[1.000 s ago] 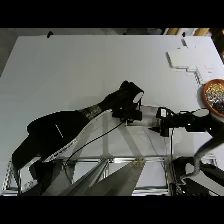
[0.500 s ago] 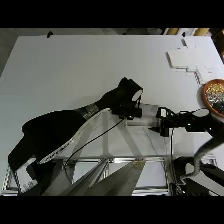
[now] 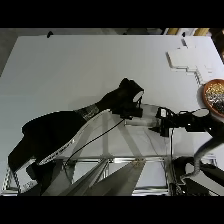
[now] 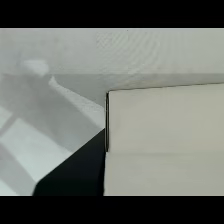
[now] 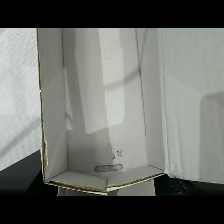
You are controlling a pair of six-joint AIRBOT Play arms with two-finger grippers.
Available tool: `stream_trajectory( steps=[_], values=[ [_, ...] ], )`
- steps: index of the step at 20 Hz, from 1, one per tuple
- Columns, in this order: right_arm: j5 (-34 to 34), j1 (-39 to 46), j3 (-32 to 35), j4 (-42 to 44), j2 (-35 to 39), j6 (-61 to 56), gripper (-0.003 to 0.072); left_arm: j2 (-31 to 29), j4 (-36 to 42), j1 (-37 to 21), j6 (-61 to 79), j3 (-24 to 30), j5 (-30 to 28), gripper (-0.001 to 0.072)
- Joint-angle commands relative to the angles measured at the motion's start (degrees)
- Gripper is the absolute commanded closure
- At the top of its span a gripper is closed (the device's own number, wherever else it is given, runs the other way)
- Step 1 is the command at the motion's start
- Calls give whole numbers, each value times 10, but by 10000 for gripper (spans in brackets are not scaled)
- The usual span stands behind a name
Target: Fold the box and place the chain.
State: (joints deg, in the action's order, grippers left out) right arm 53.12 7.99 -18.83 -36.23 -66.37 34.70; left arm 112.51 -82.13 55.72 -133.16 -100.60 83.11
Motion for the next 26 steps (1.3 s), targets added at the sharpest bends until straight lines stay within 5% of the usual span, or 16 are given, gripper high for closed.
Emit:
stream_trajectory(
  steps=[1,9,12,14,17,20,22,26],
  values=[
    [0,0,0,0,0,-2,228,-14,5,-1,32,0,10,516],
    [0,0,0,0,0,-2,228,-139,17,-42,321,0,90,497],
    [0,0,0,0,0,-2,228,-213,17,-58,386,50,116,496],
    [0,0,0,0,0,-2,228,-278,22,-80,441,143,54,481],
    [0,0,0,0,0,-2,228,-360,75,-139,602,326,-112,150],
    [0,0,0,0,0,-2,228,-380,198,-195,885,472,-295,122],
    [0,0,0,0,0,-2,228,-370,297,-209,1118,522,-340,121],
    [0,0,0,0,0,-2,228,-334,457,-209,1404,532,-346,52]
  ],
)
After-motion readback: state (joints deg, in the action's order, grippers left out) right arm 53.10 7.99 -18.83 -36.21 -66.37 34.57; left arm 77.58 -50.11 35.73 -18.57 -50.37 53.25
